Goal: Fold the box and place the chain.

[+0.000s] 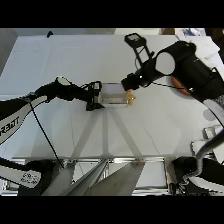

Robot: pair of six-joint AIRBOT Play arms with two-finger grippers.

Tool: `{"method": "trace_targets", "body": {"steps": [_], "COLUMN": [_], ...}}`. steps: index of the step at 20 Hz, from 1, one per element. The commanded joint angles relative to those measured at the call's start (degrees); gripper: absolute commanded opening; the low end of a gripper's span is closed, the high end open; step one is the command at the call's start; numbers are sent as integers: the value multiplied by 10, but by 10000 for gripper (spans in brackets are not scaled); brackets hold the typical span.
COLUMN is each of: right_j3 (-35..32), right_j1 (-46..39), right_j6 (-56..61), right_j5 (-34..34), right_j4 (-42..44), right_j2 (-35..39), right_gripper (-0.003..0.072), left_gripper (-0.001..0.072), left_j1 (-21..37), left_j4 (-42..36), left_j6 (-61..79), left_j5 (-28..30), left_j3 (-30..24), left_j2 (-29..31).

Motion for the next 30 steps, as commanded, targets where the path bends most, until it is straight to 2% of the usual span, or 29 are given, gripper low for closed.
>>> {"method": "trace_targets", "body": {"steps": [1, 12, 14, 15, 18, 20, 25, 27, 29, 30], "right_j3": [0, 0, 0, 0, 0, 0, 1, 1, 1, -2], "right_j1": [50, 59, 59, 59, 59, 58, 27, 3, -18, -32], "right_j6": [21, 78, 78, 78, 71, 55, -94, -189, -310, -363], "right_j5": [-47, -43, -47, -48, -46, -40, -6, 24, 87, 92], "right_j4": [-1, -6, -7, -7, -10, -43, -93, -94, -89, -67], "right_j2": [-17, -123, -130, -131, -127, -112, -37, -14, -13, -14], "right_gripper": [12, 22, 221, 260, 261, 261, 275, 279, 285, 302], "left_gripper": [256, 256, 256, 256, 256, 256, 256, 256, 256, 256], "left_j1": [0, 0, 0, 0, 0, 0, 0, 0, 0, 0], "left_j4": [0, 0, 0, 0, 0, 0, 0, 0, 0, 0], "left_j6": [0, 0, 0, 0, 0, 0, 0, 0, 0, 0], "left_j5": [0, 0, 0, 0, 0, 0, 0, 0, 0, 0], "left_j3": [0, 0, 0, 0, 0, 0, 0, 0, 0, 0], "left_j2": [0, 0, 0, 0, 0, 0, 0, 0, 0, 0]}}
